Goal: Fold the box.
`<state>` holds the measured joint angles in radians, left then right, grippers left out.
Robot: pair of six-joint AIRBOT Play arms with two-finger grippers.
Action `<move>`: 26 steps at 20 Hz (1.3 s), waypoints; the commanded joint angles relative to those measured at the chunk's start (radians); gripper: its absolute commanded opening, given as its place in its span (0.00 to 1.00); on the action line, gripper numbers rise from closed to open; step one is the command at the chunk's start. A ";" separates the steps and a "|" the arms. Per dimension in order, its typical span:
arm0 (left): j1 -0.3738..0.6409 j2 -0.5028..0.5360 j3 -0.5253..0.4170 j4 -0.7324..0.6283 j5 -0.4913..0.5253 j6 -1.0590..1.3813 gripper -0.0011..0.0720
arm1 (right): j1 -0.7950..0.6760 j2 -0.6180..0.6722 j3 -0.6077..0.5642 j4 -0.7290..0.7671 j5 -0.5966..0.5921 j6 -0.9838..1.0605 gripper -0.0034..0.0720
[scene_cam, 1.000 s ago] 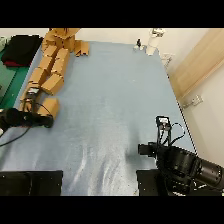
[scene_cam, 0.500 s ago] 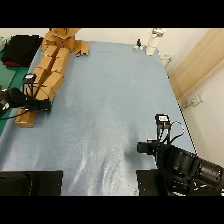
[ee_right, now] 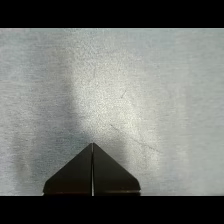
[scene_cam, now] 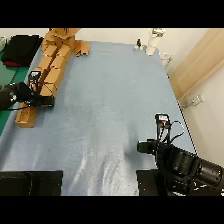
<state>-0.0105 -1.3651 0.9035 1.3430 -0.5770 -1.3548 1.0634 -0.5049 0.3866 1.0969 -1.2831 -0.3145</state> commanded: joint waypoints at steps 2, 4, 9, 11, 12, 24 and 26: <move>0.000 -0.005 0.006 0.003 -0.066 -0.007 0.97 | 0.000 0.000 0.001 0.000 0.000 0.000 0.05; 0.000 0.005 0.017 0.008 -0.124 -0.006 0.97 | 0.000 0.000 0.001 0.003 0.000 0.000 0.05; 0.023 0.104 0.097 0.053 -0.335 -0.008 0.97 | 0.000 0.000 0.001 0.057 0.000 -0.053 0.05; 0.035 0.154 0.140 0.052 -0.458 -0.008 0.97 | 0.000 0.000 0.001 0.071 0.001 -0.069 0.05; 0.035 0.178 0.158 0.049 -0.515 -0.035 0.97 | 0.000 0.000 0.003 0.080 0.010 -0.079 0.05; -0.552 0.225 0.175 -0.071 -0.403 -0.194 0.03 | -0.554 -0.508 0.519 0.536 0.134 -0.894 0.05; -0.627 0.217 0.175 -0.056 -0.343 -0.226 0.03 | -0.569 -0.666 0.618 0.612 0.135 -0.954 0.05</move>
<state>-0.5018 -1.1431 1.0782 1.2369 -1.0119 -1.5139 0.5777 -0.9749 0.8654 1.5311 -1.1526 -1.0645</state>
